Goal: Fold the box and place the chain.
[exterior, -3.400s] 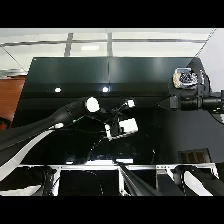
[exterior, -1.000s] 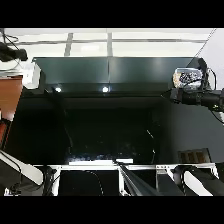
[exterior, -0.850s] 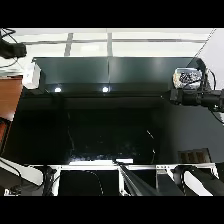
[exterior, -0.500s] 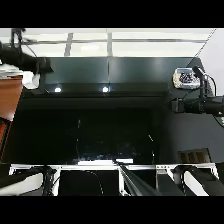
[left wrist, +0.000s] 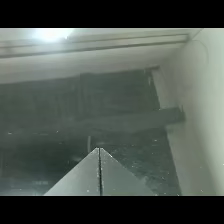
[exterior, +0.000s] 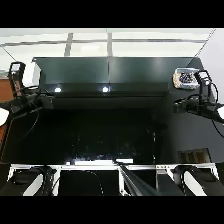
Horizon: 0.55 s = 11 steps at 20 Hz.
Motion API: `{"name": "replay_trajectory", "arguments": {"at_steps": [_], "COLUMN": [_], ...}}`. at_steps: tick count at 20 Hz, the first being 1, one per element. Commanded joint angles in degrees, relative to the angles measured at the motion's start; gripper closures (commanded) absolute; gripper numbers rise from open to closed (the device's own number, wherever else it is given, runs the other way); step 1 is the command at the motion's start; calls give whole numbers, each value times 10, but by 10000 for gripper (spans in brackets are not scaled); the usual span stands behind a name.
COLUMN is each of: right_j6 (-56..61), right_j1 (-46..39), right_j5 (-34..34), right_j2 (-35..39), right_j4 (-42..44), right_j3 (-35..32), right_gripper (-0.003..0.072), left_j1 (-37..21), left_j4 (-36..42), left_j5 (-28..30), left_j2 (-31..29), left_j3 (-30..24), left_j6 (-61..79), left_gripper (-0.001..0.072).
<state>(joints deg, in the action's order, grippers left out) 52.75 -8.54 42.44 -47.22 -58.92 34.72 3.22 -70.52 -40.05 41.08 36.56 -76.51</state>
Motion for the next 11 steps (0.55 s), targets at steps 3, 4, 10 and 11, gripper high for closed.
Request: {"name": "replay_trajectory", "arguments": {"at_steps": [3,4,10,11], "right_j6": [-3,-3,-3,-3], "right_j1": [0,0,0,0], "right_j5": [-14,-14,-14,-14], "right_j2": [1,1,1,1], "right_j4": [-10,-10,-10,-10], "right_j3": [-4,-4,-4,-4], "right_gripper": [673,672,673,672], "left_j1": [1,1,1,1], "left_j4": [-6,-6,-6,-6], "left_j5": [22,22,22,22], "left_j2": [-17,-15,-13,-13], "left_j3": [-25,-25,-25,-25], "left_j6": [-2,-2,-2,-2], "left_gripper": [686,686,686,686]}}
